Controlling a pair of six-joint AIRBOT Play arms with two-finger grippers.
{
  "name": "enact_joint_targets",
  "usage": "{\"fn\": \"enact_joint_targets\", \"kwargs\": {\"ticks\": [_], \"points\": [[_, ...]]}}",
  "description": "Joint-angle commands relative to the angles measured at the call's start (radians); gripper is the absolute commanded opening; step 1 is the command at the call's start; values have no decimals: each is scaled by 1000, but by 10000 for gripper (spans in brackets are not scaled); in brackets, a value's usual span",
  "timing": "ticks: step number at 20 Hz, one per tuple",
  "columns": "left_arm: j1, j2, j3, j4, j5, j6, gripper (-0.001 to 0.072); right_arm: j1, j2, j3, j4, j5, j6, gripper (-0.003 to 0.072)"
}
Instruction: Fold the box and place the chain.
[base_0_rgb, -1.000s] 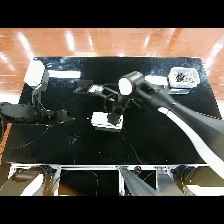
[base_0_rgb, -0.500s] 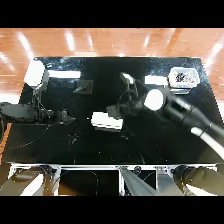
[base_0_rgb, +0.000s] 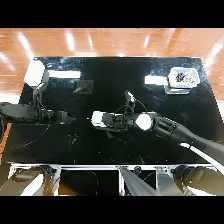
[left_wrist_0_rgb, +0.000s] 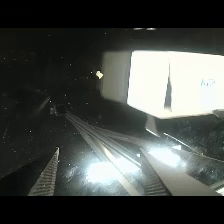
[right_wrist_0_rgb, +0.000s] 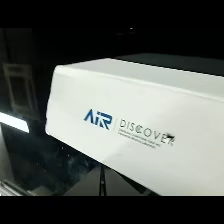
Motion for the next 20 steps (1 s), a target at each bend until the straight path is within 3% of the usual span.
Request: {"fn": "enact_joint_targets", "kwargs": {"ticks": [1, 4, 9, 20], "points": [[0, -1, 0, 0, 5, 1, 610, -23, -5, -5, 24, -11, 5, 29], [0, -1, 0, 0, 5, 1, 610, -37, -3, -5, 70, 64, -58, 29], [0, -1, 0, 0, 5, 1, 610, -62, 40, -5, 280, 130, -276, 29], [0, -1, 0, 0, 6, 1, 610, -121, -6, -6, 227, 82, -272, 30]]}}
